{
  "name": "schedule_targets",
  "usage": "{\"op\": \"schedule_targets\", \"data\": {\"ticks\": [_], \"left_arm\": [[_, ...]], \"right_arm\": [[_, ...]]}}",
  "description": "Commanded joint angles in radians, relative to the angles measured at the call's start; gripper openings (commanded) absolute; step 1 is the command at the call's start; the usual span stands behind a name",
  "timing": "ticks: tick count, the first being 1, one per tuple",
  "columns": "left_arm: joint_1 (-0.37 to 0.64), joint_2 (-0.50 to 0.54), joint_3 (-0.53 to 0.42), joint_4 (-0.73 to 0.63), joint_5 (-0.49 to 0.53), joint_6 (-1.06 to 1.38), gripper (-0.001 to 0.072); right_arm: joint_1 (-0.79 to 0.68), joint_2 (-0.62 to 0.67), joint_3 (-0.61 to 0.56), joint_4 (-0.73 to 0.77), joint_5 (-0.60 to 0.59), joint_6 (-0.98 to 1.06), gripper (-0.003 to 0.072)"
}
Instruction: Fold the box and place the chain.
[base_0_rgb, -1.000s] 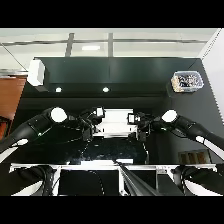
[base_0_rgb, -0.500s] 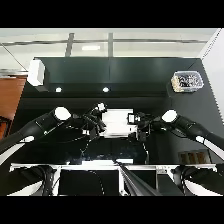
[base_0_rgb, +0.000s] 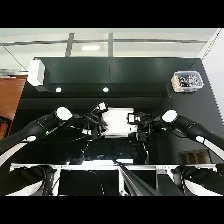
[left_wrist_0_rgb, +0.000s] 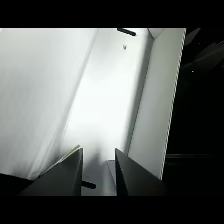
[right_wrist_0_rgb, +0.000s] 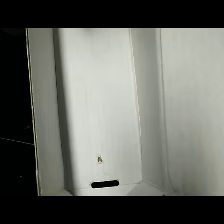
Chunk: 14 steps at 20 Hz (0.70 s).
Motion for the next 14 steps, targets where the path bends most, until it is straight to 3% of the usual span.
{"op": "schedule_targets", "data": {"ticks": [1,2,5,9,12,14], "left_arm": [[0.005,0.006,0.000,0.010,-0.006,0.003,0.0137],[0.014,0.022,0.002,0.037,-0.025,0.002,0.0034],[0.087,0.125,0.002,0.169,-0.094,-0.160,0.0031],[0.282,0.296,0.000,0.451,-0.190,-0.545,0.0031],[0.436,0.311,-0.005,0.540,-0.368,-0.618,0.0031],[0.516,0.295,-0.036,0.542,-0.363,-0.862,0.0031]], "right_arm": [[0.001,0.000,-0.001,0.000,0.001,0.000,0.0421],[0.001,0.000,-0.001,0.000,0.001,0.000,0.0421],[0.001,0.000,-0.001,0.000,0.001,0.000,0.0421],[0.001,0.000,-0.001,0.000,0.001,0.000,0.0421],[0.001,0.000,-0.001,0.000,0.001,0.000,0.0421],[0.001,0.000,-0.001,0.000,0.001,0.000,0.0421]]}}
